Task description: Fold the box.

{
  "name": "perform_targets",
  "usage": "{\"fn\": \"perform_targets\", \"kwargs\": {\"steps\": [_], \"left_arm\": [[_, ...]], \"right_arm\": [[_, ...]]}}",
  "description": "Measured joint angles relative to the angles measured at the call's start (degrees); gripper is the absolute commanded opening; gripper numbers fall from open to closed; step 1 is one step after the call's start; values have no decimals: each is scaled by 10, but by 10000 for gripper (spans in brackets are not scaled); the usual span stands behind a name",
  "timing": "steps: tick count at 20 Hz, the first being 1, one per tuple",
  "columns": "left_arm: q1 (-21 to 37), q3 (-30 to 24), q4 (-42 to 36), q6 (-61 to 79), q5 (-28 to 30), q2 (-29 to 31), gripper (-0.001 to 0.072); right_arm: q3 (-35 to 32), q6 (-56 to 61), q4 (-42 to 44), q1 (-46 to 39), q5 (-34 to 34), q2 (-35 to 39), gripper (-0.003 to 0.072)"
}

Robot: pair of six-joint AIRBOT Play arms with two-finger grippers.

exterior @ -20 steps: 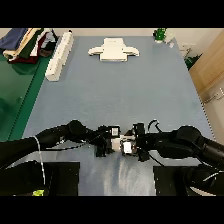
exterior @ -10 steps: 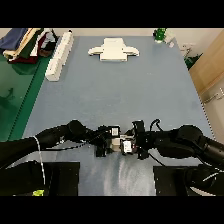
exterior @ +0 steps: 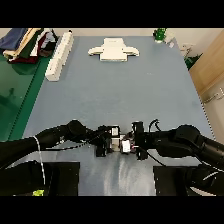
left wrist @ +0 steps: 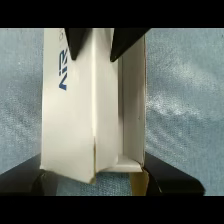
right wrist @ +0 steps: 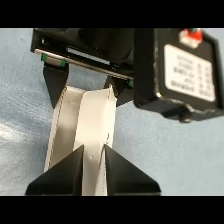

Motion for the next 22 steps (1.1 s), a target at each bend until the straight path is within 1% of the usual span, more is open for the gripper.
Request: {"fn": "perform_targets", "kwargs": {"steps": [12,16,17,18,22], "left_arm": [[0,0,0,0,-1,0,520],[0,0,0,0,-1,0,519],[0,0,0,0,-1,0,519],[0,0,0,0,-2,0,519],[0,0,0,1,-2,0,519]], "right_arm": [[-13,0,38,0,-22,-1,148],[-13,0,42,0,-27,-1,162],[-13,0,42,0,-27,-1,251],[-14,0,42,0,-27,0,374],[-13,1,45,-1,-25,7,376]]}}
